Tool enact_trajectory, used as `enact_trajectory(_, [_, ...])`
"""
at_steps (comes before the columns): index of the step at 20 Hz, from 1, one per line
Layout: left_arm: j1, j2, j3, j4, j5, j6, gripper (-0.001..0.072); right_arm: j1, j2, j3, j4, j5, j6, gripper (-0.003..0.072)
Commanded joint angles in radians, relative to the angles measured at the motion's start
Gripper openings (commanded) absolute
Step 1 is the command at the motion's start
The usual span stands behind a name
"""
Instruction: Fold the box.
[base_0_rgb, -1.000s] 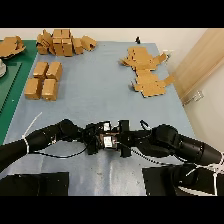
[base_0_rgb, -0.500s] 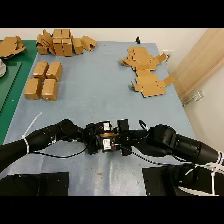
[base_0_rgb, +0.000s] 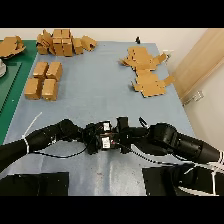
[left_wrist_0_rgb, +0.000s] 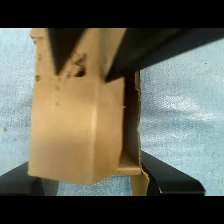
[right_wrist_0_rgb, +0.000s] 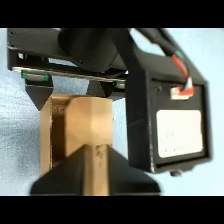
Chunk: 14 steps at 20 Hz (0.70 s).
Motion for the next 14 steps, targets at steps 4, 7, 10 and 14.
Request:
enact_trajectory(4, [-0.001, 0.000, 0.000, 0.000, 0.000, 0.000, 0.0517, 0.000, -0.026, 0.000, 0.031, -0.029, 0.000, 0.0149])
enact_trajectory(7, [-0.001, 0.000, 0.000, 0.000, 0.000, 0.000, 0.0517, 0.000, -0.026, 0.000, 0.089, -0.061, 0.000, 0.0122])
enact_trajectory(10, [-0.001, 0.000, 0.000, 0.000, 0.000, 0.000, 0.0517, 0.000, -0.026, 0.000, 0.118, -0.089, 0.000, 0.0122])
enact_trajectory(14, [-0.001, 0.000, 0.000, 0.000, 0.000, 0.000, 0.0517, 0.000, -0.026, 0.000, 0.163, -0.112, 0.000, 0.0121])
